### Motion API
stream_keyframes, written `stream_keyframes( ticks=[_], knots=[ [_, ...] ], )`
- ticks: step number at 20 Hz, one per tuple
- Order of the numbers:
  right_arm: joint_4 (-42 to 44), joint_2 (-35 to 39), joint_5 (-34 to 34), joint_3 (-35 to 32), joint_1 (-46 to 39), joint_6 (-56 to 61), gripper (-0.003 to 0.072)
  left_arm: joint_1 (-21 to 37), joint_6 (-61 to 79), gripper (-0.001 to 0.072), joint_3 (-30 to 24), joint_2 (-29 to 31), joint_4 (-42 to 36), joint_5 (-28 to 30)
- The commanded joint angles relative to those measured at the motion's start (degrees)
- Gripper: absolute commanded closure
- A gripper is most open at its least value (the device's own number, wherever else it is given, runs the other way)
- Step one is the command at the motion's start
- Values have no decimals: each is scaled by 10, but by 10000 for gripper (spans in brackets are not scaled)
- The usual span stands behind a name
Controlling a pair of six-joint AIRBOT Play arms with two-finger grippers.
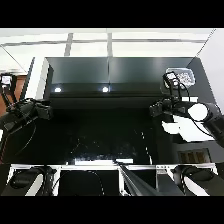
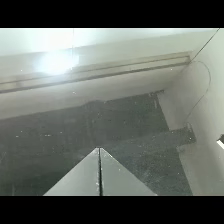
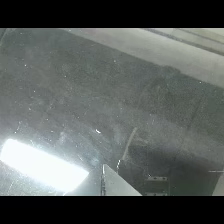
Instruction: Fold the box and place the chain.
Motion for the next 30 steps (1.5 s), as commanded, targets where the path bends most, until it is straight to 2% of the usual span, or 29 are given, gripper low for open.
stream_keyframes(
  ticks=[1, 12, 15, 16, 17, 18, 19, 21, 23, 26, 30],
  knots=[
    [0, 0, 0, 0, 0, 0, 672, 0, 0, 685, 0, 0, 0, 0],
    [0, 0, -11, 0, 0, 0, 672, 0, 0, 685, 0, 0, 0, 0],
    [64, -1, -31, 0, 0, 1, 671, 0, 0, 685, 0, 0, 0, 0],
    [78, -1, -38, 0, 0, 2, 638, 0, 0, 685, 0, 0, 0, 0],
    [78, -1, -42, 0, -2, 9, 281, 0, 0, 685, 0, 0, 0, 0],
    [69, -1, -40, 0, -9, 32, -17, 0, 0, 685, 0, 0, 0, 0],
    [55, -1, -29, 0, -23, 64, -17, 0, 0, 685, 0, 0, 0, 0],
    [-31, -1, -3, 0, -81, 182, -16, 0, 0, 685, 0, 0, 0, 1],
    [-133, -1, 30, 1, -181, 287, -16, 0, 0, 685, 0, 0, 0, 16],
    [-162, -3, 43, 9, -386, 279, -16, 0, 0, 685, 0, 0, 0, 40],
    [-130, -69, 63, 87, -603, 133, -16, 0, 0, 685, 0, 0, 0, 56]
  ],
)
